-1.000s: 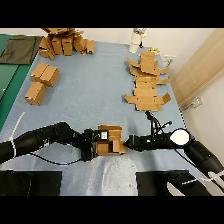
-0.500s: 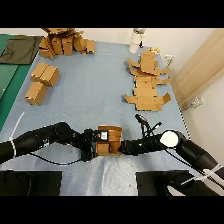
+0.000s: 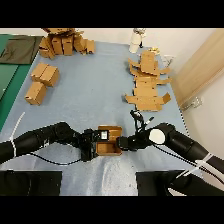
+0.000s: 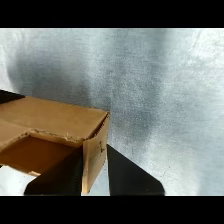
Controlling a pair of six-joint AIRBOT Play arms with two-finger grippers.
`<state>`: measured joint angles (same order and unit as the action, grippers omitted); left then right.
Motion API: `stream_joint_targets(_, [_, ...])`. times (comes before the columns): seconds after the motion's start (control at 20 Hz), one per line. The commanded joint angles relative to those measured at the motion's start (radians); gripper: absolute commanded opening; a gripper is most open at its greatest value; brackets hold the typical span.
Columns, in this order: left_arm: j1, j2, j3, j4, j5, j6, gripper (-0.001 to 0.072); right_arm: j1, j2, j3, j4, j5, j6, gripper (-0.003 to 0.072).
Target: Fold the box.
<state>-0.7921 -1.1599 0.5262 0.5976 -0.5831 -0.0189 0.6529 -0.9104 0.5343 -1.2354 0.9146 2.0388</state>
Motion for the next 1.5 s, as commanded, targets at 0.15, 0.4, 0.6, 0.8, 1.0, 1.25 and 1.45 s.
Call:
stream_joint_targets(0.15, [0.001, 0.0, 0.001, 0.0, 0.0, 0.0, 0.0596, 0.109, -0.134, 0.08, -0.105, 0.031, 0.165, 0.0239])
stream_joint_targets(0.4, [0.001, 0.0, 0.001, 0.0, 0.0, 0.0, 0.0596, 0.153, -0.243, 0.163, -0.196, 0.127, 0.285, 0.0239])
stream_joint_targets(0.6, [0.001, 0.0, 0.001, 0.001, 0.0, 0.0, 0.0596, 0.179, -0.256, 0.174, -0.233, 0.134, 0.378, 0.0233])
stream_joint_targets(0.8, [0.001, 0.0, 0.001, 0.001, 0.0, 0.0, 0.0596, 0.211, -0.262, 0.174, -0.246, 0.121, 0.396, 0.0056])
stream_joint_targets(1.0, [0.001, 0.0, 0.001, 0.001, -0.001, 0.0, 0.0596, 0.216, -0.275, 0.174, -0.245, 0.114, 0.396, 0.0004])
stream_joint_targets(1.25, [0.001, 0.0, 0.001, 0.001, 0.0, 0.0, 0.0596, 0.216, -0.274, 0.18, -0.219, 0.064, 0.384, 0.0192])
stream_joint_targets(1.45, [0.001, 0.0, 0.001, 0.001, 0.0, 0.0, 0.0596, 0.216, -0.273, 0.194, -0.215, 0.089, 0.384, 0.0251])
